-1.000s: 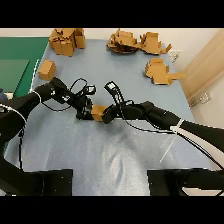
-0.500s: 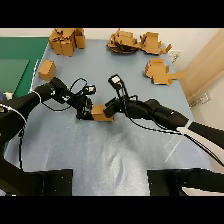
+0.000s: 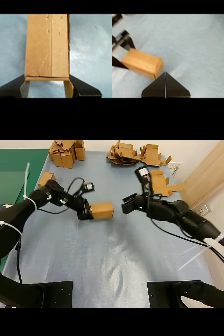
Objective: Fold the box.
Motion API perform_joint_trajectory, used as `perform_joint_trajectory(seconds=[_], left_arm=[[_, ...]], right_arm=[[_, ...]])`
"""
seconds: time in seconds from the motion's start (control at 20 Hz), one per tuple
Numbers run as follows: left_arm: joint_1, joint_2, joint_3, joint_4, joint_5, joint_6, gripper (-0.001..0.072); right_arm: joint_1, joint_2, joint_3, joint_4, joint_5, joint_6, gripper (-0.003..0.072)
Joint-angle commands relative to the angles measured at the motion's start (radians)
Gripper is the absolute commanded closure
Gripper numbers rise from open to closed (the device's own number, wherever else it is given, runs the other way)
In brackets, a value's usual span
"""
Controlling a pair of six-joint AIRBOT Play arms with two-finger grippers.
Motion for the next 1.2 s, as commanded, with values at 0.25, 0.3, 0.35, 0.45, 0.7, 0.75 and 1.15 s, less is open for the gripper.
perform_joint_trajectory(seconds=[0.25, 0.3, 0.35, 0.45, 0.7, 0.75, 1.15], left_arm=[[0.165, 0.14, 0.057, 0.005, 0.452, -0.483, 0.0309], [0.181, 0.137, 0.057, 0.006, 0.484, -0.482, 0.0309], [0.192, 0.129, 0.057, 0.024, 0.521, -0.482, 0.0304], [0.2, 0.101, 0.059, 0.035, 0.595, -0.483, 0.0281], [0.214, -0.026, 0.061, 0.035, 0.723, -0.574, 0.0281], [0.213, -0.053, 0.064, 0.035, 0.755, -0.579, 0.0281], [0.217, -0.245, 0.241, 0.084, 0.76, -0.671, 0.0282]], right_arm=[[-0.139, 0.087, -0.012, -0.267, -0.178, 0.174, 0.0684], [-0.146, 0.086, -0.017, -0.268, -0.178, 0.174, 0.0684], [-0.149, 0.086, -0.023, -0.265, -0.177, 0.174, 0.0684], [-0.149, 0.085, -0.03, -0.257, -0.177, 0.174, 0.0684], [-0.149, 0.086, -0.031, -0.246, -0.178, 0.211, 0.0684], [-0.149, 0.086, -0.031, -0.239, -0.178, 0.211, 0.0684], [-0.149, 0.084, -0.031, -0.203, -0.193, 0.245, 0.0684]])
